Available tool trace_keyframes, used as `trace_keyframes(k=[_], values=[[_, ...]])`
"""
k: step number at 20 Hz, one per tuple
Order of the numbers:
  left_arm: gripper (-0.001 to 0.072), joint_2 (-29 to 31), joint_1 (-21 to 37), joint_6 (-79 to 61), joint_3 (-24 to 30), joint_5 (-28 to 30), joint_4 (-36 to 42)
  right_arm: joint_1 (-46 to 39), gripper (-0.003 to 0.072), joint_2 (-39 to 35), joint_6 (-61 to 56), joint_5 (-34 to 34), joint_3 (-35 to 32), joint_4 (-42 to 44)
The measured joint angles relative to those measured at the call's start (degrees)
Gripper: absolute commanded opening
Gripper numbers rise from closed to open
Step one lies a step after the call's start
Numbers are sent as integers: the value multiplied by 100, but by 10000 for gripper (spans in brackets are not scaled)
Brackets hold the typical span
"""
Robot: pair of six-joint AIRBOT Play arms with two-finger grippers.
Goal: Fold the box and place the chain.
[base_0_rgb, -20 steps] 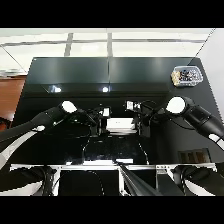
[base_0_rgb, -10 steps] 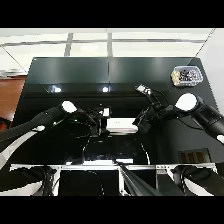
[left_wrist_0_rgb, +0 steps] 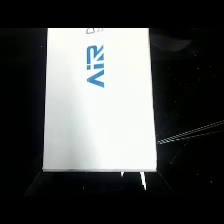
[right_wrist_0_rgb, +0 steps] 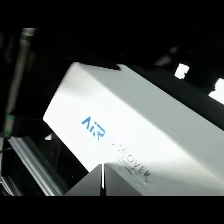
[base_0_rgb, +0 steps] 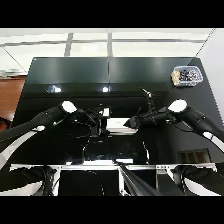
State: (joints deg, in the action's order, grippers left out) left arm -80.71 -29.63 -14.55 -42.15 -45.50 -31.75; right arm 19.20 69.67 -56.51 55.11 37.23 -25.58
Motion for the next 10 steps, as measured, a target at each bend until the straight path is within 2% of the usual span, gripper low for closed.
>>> trace_keyframes(k=[7, 10], values=[[508, 0, 0, -2, 0, 2, 2, -11, 14, 184, -341, -76, -7, -326], [508, 0, -4, 0, 0, -7, 4, -173, 14, 9, -271, 341, 175, -614]])
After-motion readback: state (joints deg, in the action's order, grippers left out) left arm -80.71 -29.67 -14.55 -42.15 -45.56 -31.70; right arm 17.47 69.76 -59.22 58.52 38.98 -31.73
